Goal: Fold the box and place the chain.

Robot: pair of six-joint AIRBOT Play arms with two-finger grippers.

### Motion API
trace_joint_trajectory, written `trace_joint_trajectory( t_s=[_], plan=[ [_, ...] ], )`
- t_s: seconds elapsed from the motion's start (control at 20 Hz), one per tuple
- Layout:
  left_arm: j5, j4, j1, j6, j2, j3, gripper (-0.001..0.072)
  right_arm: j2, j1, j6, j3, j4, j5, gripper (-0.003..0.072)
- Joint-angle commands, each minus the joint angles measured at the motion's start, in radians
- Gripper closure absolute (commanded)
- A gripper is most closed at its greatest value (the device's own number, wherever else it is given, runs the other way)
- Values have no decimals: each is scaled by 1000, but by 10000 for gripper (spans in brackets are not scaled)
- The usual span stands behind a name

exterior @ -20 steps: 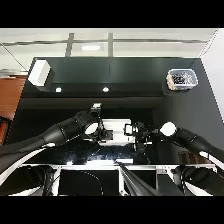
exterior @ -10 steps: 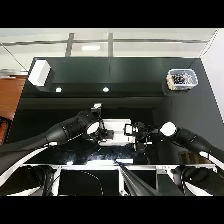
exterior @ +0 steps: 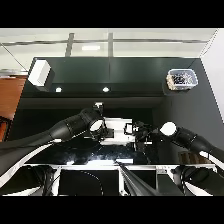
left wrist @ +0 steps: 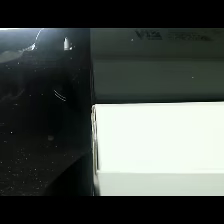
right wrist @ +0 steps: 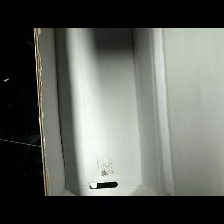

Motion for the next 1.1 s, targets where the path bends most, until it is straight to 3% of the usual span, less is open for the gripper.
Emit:
trace_joint_trajectory(
  t_s=[0.0,0.05,0.1,0.15,0.3,0.35,0.4,0.5,0.65,0.7,0.75,0.85,1.05],
  plan=[
    [-23,9,-1,2,-4,9,642,-1,1,-2,-1,0,2,204],
    [-23,8,0,2,-4,9,535,-1,1,-2,-1,0,2,204],
    [-23,8,0,2,-4,10,353,-1,1,-2,-1,0,2,204],
    [-23,9,0,2,-4,10,296,-1,1,-2,-1,0,3,204],
    [-24,24,0,2,-4,10,297,-1,1,-2,-1,-1,2,204],
    [-24,26,0,2,-4,10,304,-1,1,-2,-1,0,2,204],
    [-24,26,0,2,-5,10,374,-1,1,-2,-1,0,3,204],
    [-18,26,0,8,-5,10,676,-1,1,-2,-1,0,2,204],
    [-21,26,2,8,-5,10,680,-1,1,-2,-1,-1,3,198],
    [-22,34,2,8,-5,10,681,-1,1,0,0,0,3,74],
    [-24,43,2,8,-3,12,681,3,1,8,3,-1,14,43],
    [-42,70,5,8,-1,22,681,35,1,50,11,-10,62,43],
    [-68,119,7,8,-1,32,681,148,0,207,24,-208,132,44]
  ],
)
